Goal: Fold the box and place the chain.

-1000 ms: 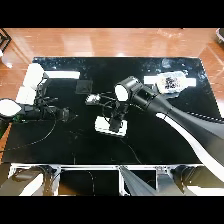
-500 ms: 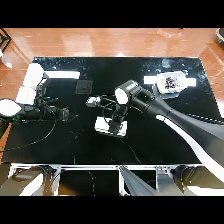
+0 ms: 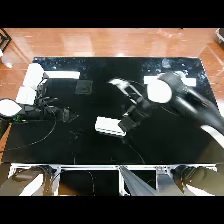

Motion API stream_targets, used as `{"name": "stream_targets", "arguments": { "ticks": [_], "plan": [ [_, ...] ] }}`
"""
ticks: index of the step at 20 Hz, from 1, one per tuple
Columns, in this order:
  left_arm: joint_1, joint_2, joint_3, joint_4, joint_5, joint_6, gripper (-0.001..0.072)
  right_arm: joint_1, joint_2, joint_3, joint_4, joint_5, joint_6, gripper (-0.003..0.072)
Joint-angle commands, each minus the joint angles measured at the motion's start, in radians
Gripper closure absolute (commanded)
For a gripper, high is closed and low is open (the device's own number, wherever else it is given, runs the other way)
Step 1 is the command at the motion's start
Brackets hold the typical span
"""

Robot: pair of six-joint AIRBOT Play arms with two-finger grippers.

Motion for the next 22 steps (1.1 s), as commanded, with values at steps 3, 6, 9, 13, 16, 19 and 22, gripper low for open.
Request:
{"name": "stream_targets", "arguments": {
  "ticks": [3, 6, 9, 13, 16, 19, 22],
  "plan": [
    [-0.111, -0.007, 0.001, 0.001, 0.045, 0.001, 0.0070, -0.016, 0.310, -0.496, 0.283, -0.605, 0.569, 0.0664],
    [-0.163, -0.024, 0.001, 0.000, 0.077, 0.005, 0.0070, -0.013, 0.273, -0.608, 0.432, -0.837, 0.568, 0.0663],
    [-0.160, -0.034, 0.001, 0.001, 0.066, 0.003, 0.0070, -0.010, 0.206, -0.609, 0.504, -0.843, 0.526, 0.0663],
    [-0.160, -0.035, 0.001, 0.000, 0.062, 0.003, 0.0070, -0.008, 0.178, -0.609, 0.562, -0.829, 0.474, 0.0663],
    [-0.160, -0.035, 0.001, 0.000, 0.063, 0.003, 0.0070, -0.008, 0.150, -0.609, 0.566, -0.840, 0.471, 0.0663],
    [-0.160, -0.035, 0.001, 0.000, 0.061, 0.003, 0.0070, -0.008, 0.125, -0.609, 0.568, -0.854, 0.464, 0.0663],
    [-0.160, -0.035, 0.001, 0.000, 0.062, 0.003, 0.0070, -0.008, 0.104, -0.609, 0.568, -0.857, 0.463, 0.0663]
  ]
}}
